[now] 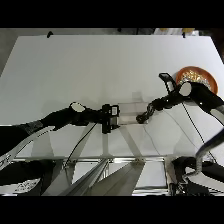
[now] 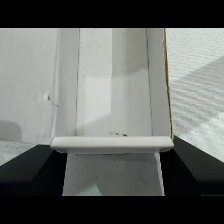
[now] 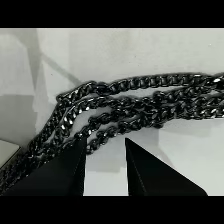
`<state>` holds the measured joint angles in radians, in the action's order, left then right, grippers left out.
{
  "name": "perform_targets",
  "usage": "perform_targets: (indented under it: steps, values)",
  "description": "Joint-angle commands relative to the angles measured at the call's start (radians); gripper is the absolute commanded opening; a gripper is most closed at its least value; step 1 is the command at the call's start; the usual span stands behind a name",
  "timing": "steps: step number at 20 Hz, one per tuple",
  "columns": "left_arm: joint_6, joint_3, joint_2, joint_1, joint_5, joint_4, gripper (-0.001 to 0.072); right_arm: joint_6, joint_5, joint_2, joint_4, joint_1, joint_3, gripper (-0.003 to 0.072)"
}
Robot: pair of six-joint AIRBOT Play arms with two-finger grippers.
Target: Fold the box and place the chain.
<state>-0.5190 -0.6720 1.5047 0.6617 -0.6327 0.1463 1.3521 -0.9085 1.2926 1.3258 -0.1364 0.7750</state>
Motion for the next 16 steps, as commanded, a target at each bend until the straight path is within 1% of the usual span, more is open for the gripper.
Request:
perform_targets:
  steps: [1, 5, 11, 13, 14, 15, 16]
  values:
    - [0.0, 0.0, 0.0, 0.001, 0.0, 0.0, 0.0311, 0.01, 0.001, 0.007, 0.02, -0.025, -0.001, 0.0217]
    - [0.0, 0.0, 0.0, 0.001, 0.0, 0.0, 0.0311, 0.066, -0.007, 0.021, 0.091, -0.026, -0.001, 0.0216]
    - [0.0, 0.0, 0.0, 0.001, 0.0, 0.0, 0.0311, 0.066, 0.003, 0.058, 0.084, -0.027, -0.001, 0.0215]
    - [0.0, 0.0, 0.0, 0.001, 0.0, 0.0, 0.0311, 0.065, 0.005, 0.06, 0.079, -0.027, -0.001, 0.0173]
    - [0.0, 0.0, 0.0, 0.001, 0.0, 0.0, 0.0311, 0.065, 0.0, 0.06, 0.079, -0.027, -0.001, 0.014]
    - [0.0, 0.0, 0.0, 0.001, 0.0, 0.0, 0.0311, 0.061, -0.009, 0.059, 0.079, -0.027, -0.001, 0.007]
    - [0.0, 0.0, 0.0, 0.001, 0.0, 0.0, 0.0311, 0.058, -0.018, 0.053, 0.08, -0.027, -0.001, 0.0033]
